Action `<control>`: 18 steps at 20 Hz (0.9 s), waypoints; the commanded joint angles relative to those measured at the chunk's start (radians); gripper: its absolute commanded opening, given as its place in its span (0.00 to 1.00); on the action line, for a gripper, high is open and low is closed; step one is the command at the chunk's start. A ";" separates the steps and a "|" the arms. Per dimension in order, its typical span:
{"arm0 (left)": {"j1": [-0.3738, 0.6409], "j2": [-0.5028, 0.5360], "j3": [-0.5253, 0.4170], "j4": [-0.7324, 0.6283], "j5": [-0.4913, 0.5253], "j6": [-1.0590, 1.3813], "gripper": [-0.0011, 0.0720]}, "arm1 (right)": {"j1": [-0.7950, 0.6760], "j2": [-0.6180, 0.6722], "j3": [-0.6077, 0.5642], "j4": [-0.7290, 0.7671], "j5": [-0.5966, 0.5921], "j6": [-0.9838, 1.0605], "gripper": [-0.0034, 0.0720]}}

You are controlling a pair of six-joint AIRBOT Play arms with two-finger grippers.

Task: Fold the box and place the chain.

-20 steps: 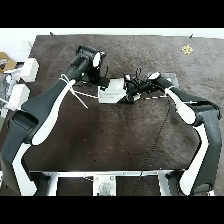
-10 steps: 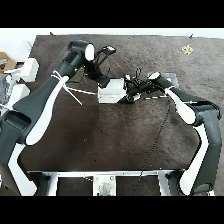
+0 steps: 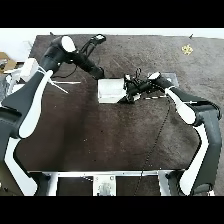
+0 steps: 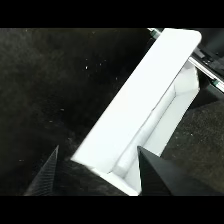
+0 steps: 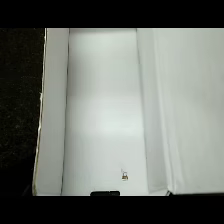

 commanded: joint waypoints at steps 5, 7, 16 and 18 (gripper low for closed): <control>0.256 -0.002 -0.142 -0.479 -0.092 0.570 0.74 | 0.001 -0.001 0.000 0.000 0.000 0.000 0.64; 0.297 -0.009 -0.222 -0.581 -0.134 0.723 0.74 | 0.001 -0.001 0.000 0.000 0.000 0.000 0.64; 0.290 -0.061 -0.464 -0.609 -0.066 1.192 1.00 | 0.001 -0.001 0.000 0.000 0.000 0.000 0.64; 0.273 -0.081 -0.476 -0.593 -0.079 1.180 0.97 | 0.001 -0.001 0.000 0.000 0.000 0.000 0.64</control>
